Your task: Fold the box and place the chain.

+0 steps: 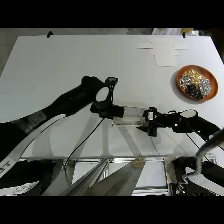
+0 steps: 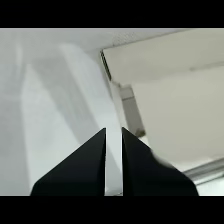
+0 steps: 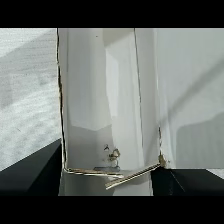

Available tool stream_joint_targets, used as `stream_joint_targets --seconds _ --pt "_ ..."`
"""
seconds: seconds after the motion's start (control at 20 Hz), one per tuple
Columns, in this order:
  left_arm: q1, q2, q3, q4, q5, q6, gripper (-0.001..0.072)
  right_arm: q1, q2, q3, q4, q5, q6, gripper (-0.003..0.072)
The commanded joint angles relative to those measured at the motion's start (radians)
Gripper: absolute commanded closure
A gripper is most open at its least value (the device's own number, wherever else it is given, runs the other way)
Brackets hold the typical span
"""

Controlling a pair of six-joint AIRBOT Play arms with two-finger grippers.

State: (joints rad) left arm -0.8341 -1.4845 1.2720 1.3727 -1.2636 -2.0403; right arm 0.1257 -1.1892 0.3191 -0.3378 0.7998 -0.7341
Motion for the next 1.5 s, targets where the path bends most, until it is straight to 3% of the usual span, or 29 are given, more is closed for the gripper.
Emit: stream_joint_targets --seconds 0.0,0.1,0.15,0.2,0.25,0.3,0.35,0.45,0.55,0.65,0.8,0.85,1.1,1.45 --pt "0.025 0.108 -0.006 0.000 -0.126 0.237 0.0578 0.000 0.001 0.000 0.001 0.001 0.000 0.0210" --pt "0.038 0.180 -0.050 -0.004 -0.192 0.460 0.0237 0.000 0.001 0.000 0.000 0.001 0.000 0.0210" --pt "0.051 0.220 -0.092 -0.013 -0.188 0.560 0.0180 0.000 0.001 0.000 0.000 0.001 0.000 0.0210" --pt "0.074 0.261 -0.146 -0.028 -0.159 0.673 0.0175 0.000 0.001 0.000 0.000 0.001 0.000 0.0210" --pt "0.107 0.307 -0.217 -0.053 -0.103 0.821 0.0166 0.000 0.001 0.000 0.000 0.001 0.000 0.0210" --pt "0.149 0.349 -0.295 -0.089 -0.024 0.993 0.0071 0.000 0.001 0.000 0.001 0.001 0.000 0.0210" --pt "0.192 0.381 -0.369 -0.138 0.060 1.178 0.0043 0.000 0.001 0.000 0.000 0.002 0.000 0.0210" --pt "0.289 0.402 -0.505 -0.303 0.226 1.619 0.0043 0.000 0.001 0.000 0.000 0.002 0.000 0.0210" --pt "0.361 0.365 -0.589 -0.472 0.324 2.067 0.0045 0.000 0.001 0.000 0.001 0.001 0.000 0.0210" --pt "0.400 0.279 -0.605 -0.649 0.394 2.404 0.0045 0.000 0.001 0.000 0.000 0.001 0.000 0.0210" --pt "0.406 0.149 -0.605 -0.880 0.430 2.653 0.0041 0.000 0.001 0.000 0.001 0.002 0.000 0.0210" --pt "0.406 0.117 -0.605 -0.931 0.430 2.725 0.0012 0.000 0.001 0.000 0.000 0.001 0.000 0.0210" --pt "0.402 0.018 -0.605 -1.140 0.418 2.853 0.0012 0.000 0.001 0.000 0.000 0.001 0.000 0.0210" --pt "0.406 -0.048 -0.570 -1.148 0.328 2.850 0.0011 0.000 0.001 0.000 0.001 0.001 0.000 0.0210"
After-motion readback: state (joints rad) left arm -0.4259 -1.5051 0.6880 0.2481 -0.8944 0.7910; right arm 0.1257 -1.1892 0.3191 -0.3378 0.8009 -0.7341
